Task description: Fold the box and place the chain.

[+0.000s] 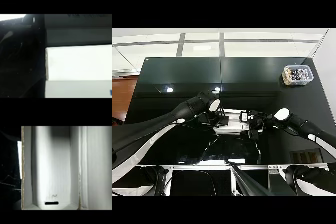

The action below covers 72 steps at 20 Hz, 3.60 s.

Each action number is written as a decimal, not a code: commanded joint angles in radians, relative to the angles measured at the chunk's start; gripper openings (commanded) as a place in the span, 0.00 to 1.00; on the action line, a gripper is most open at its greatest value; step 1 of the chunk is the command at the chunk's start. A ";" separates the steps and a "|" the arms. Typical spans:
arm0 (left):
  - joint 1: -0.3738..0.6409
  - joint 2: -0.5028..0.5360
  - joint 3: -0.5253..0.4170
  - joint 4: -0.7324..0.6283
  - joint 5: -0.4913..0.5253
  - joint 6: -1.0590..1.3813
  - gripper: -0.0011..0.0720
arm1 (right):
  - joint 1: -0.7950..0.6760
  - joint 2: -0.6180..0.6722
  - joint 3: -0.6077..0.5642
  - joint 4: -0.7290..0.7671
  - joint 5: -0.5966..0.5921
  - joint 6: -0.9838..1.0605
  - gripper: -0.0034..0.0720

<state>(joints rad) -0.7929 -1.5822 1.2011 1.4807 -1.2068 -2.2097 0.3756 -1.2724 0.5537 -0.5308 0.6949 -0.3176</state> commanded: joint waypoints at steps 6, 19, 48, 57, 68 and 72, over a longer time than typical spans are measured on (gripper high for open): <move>0.000 0.001 0.001 -0.005 0.006 0.003 0.05 | 0.001 -0.001 0.001 0.018 0.002 -0.001 0.52; 0.000 0.001 0.001 -0.004 0.002 0.003 0.05 | -0.001 0.025 0.005 -0.035 0.033 0.061 0.99; 0.000 0.001 0.001 -0.004 -0.002 0.003 0.05 | 0.032 0.036 0.004 0.115 0.030 0.158 0.42; 0.002 0.001 0.001 -0.004 -0.003 0.003 0.05 | -0.208 0.229 0.063 -0.145 0.306 1.162 0.07; 0.002 0.001 0.001 -0.004 -0.007 0.003 0.05 | -0.540 0.157 -0.156 -0.062 0.368 1.516 0.07; 0.002 0.001 0.001 -0.005 -0.006 0.003 0.05 | -0.391 0.051 -0.156 0.008 0.253 1.490 0.07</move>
<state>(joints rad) -0.7921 -1.5822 1.2011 1.4757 -1.2129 -2.2070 -0.0944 -1.1538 0.4126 -0.6052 1.0241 1.1923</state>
